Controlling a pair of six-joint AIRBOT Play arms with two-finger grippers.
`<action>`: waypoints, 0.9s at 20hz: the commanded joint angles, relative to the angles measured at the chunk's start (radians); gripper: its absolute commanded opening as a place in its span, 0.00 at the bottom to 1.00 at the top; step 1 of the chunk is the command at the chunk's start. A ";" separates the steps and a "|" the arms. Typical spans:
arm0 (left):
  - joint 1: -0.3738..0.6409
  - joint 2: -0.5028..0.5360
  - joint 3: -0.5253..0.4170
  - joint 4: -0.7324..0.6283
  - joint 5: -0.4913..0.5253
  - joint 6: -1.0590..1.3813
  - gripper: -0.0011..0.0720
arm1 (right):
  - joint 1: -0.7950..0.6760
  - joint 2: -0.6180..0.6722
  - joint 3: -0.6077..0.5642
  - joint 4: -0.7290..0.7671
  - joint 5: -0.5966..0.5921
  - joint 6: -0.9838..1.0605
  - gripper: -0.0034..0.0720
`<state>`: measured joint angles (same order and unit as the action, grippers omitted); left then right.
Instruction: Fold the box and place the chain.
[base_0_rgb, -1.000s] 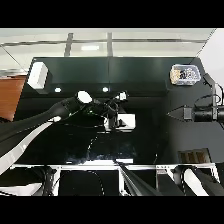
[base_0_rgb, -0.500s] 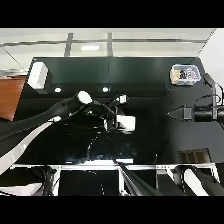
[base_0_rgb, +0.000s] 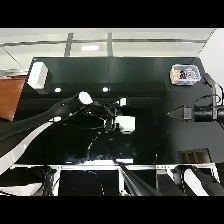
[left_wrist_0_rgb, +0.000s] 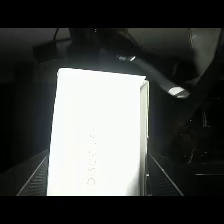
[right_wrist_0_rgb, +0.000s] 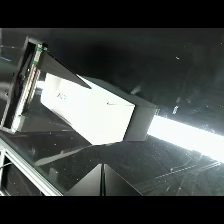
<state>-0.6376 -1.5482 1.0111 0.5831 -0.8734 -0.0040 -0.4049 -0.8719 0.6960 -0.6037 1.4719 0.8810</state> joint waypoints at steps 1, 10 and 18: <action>-0.021 -0.020 0.010 0.008 0.026 0.000 0.99 | 0.000 0.001 0.000 0.000 -0.006 0.000 0.06; -0.111 -0.069 0.055 0.182 0.076 -0.108 0.91 | 0.000 0.001 0.000 0.000 -0.017 0.001 0.06; 0.001 0.111 0.108 0.508 0.008 -0.691 0.39 | 0.000 0.001 0.000 0.000 -0.018 0.001 0.06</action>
<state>-0.6949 -1.5162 1.1080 0.9127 -0.8337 -0.4080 -0.4049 -0.8719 0.6960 -0.6037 1.4548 0.8818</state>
